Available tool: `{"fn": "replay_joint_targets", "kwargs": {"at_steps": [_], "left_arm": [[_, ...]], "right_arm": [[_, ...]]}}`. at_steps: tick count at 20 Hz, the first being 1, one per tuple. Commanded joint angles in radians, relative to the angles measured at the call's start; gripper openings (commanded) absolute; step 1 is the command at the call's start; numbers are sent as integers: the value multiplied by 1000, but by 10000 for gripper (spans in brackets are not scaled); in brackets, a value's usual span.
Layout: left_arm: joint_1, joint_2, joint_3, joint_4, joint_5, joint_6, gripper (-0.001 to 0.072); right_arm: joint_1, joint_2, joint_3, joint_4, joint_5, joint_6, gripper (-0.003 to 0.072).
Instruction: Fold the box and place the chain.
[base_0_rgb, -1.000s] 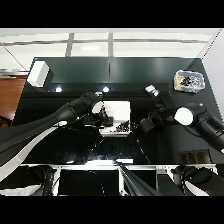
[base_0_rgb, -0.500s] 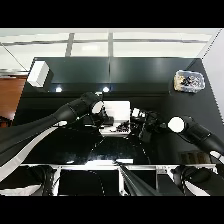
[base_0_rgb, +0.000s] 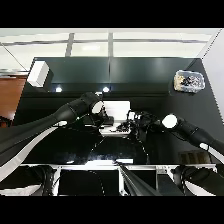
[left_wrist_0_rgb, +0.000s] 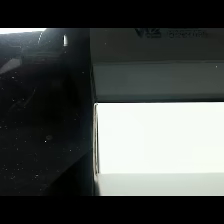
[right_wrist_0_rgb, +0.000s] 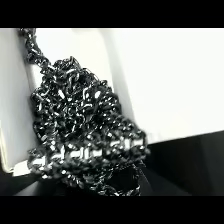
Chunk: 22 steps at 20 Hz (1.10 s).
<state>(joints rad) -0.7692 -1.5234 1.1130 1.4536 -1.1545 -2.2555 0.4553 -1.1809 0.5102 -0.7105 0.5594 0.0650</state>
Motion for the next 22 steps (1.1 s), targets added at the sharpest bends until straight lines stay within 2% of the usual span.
{"fn": "replay_joint_targets", "kwargs": {"at_steps": [1,2,3,7,11,12,14,16,22], "left_arm": [[0,0,1,0,-1,0,29],[0,0,1,0,-2,0,29],[0,0,1,0,-2,0,29],[0,0,1,0,-2,0,29],[0,0,1,0,-2,0,29],[0,0,1,0,-2,0,29],[0,0,1,0,-2,0,30],[0,0,1,0,-2,0,30],[0,0,1,0,-2,0,29]], "right_arm": [[0,-10,-1,10,-43,-3,230],[0,-10,-1,11,-58,45,36],[0,-8,0,10,-59,87,10],[-1,74,6,-86,-22,352,10],[0,225,95,-373,166,770,10],[0,257,129,-394,222,826,10],[0,305,214,-364,327,890,10],[0,322,319,-273,415,913,10],[0,322,516,-14,440,913,10]]}}
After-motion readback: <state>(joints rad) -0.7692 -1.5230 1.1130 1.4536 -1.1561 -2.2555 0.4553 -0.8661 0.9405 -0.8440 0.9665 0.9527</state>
